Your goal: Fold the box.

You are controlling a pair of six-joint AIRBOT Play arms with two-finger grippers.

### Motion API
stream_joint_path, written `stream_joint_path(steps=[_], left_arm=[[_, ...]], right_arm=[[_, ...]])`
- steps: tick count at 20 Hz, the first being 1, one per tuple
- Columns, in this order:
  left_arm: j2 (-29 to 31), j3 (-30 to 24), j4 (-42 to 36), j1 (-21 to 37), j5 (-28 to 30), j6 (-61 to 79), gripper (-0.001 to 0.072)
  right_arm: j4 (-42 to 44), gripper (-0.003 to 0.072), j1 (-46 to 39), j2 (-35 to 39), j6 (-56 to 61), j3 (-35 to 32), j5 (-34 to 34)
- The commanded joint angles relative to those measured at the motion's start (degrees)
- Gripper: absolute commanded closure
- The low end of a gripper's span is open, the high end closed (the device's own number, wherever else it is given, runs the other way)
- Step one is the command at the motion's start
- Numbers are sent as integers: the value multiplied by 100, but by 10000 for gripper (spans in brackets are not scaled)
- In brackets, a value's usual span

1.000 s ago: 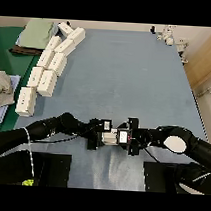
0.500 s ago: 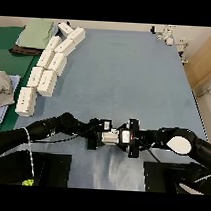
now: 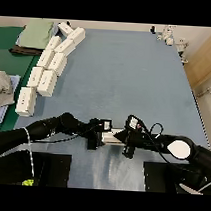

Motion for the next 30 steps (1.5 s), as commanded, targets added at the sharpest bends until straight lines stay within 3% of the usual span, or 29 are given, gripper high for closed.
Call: stream_joint_path(steps=[1,13,23,28,30], left_arm=[[-2,4,0,4,0,-2,218],[-2,4,0,4,-2,-2,219],[-2,4,0,4,0,-2,219],[-2,4,0,4,-2,-2,218],[-2,4,0,4,-2,-2,219]], right_arm=[[723,683,339,4,68,-505,-940],[870,683,538,-455,70,-745,-1252],[400,682,286,280,68,-372,-1792],[-498,683,-496,-175,92,96,-1119],[-2024,683,-1335,-946,1058,839,-83]])
